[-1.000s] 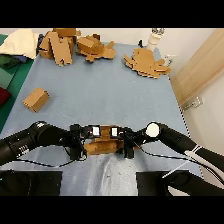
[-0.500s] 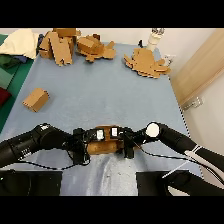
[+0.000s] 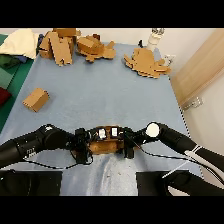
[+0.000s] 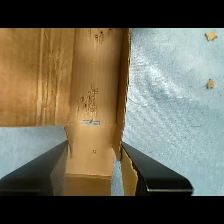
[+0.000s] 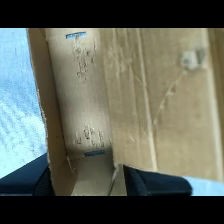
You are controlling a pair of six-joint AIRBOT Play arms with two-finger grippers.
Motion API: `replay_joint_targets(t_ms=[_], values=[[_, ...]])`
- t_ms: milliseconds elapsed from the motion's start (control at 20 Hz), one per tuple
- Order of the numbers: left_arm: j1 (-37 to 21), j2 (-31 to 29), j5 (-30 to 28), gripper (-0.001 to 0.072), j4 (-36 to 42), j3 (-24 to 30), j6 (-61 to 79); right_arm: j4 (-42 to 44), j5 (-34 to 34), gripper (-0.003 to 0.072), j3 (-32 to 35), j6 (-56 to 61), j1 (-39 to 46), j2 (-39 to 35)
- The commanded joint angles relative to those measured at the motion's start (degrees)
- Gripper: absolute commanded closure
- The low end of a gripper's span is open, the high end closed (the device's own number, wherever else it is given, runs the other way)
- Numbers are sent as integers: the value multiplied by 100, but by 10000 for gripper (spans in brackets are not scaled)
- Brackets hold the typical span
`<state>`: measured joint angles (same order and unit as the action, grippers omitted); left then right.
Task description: Fold the box.
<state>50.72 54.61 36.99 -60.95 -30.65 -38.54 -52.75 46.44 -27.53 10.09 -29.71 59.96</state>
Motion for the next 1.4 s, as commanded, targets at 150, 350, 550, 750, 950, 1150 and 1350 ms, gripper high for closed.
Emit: replay_joint_targets(t_ms=[150,350,550,750,950,1150,1350], values=[[2,76,-48,255,44,-48,20,2,0,152,-2,0,-4,-2],[2,76,-59,479,42,-48,52,2,0,152,-2,0,-4,-2],[2,76,-61,480,48,-48,59,4,0,152,0,0,-4,-2],[2,76,-61,523,55,-50,31,2,0,152,-2,0,-4,-2],[4,76,-83,630,74,-61,15,2,0,152,-2,0,-4,-2],[2,76,-363,631,105,-61,11,4,4,156,-2,0,-4,-2],[-2,76,-662,631,133,-63,15,2,7,171,-2,0,-4,-2]])
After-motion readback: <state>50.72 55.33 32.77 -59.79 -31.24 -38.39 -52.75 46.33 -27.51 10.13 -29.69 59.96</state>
